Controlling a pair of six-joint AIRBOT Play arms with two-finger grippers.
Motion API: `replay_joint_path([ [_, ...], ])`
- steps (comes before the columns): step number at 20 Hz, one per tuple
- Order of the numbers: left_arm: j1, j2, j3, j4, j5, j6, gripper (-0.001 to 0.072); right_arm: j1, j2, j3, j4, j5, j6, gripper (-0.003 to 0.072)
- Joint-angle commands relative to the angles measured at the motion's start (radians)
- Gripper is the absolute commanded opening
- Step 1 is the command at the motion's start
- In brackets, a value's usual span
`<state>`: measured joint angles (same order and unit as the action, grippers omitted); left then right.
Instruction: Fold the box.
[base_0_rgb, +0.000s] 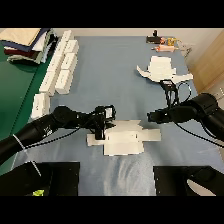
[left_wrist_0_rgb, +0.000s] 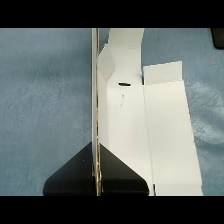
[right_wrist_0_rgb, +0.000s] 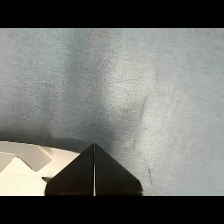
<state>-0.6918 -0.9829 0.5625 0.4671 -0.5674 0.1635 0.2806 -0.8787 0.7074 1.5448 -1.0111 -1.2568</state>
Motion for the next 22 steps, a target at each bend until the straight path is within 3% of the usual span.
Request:
replay_joint_path([
  [1, -0.001, -0.014, -0.016, -0.001, 0.009, 0.005, 0.0012, 0.001, 0.001, 0.001, 0.000, -0.002, 0.000, 0.0001],
  [15, -0.001, -0.027, -0.042, -0.006, -0.029, -0.007, 0.0013, 0.001, 0.001, 0.001, 0.001, -0.019, 0.000, 0.0001],
  [22, 0.000, -0.027, -0.049, -0.007, -0.116, -0.007, 0.0013, 0.001, 0.001, 0.001, 0.008, -0.026, 0.000, 0.0001],
])
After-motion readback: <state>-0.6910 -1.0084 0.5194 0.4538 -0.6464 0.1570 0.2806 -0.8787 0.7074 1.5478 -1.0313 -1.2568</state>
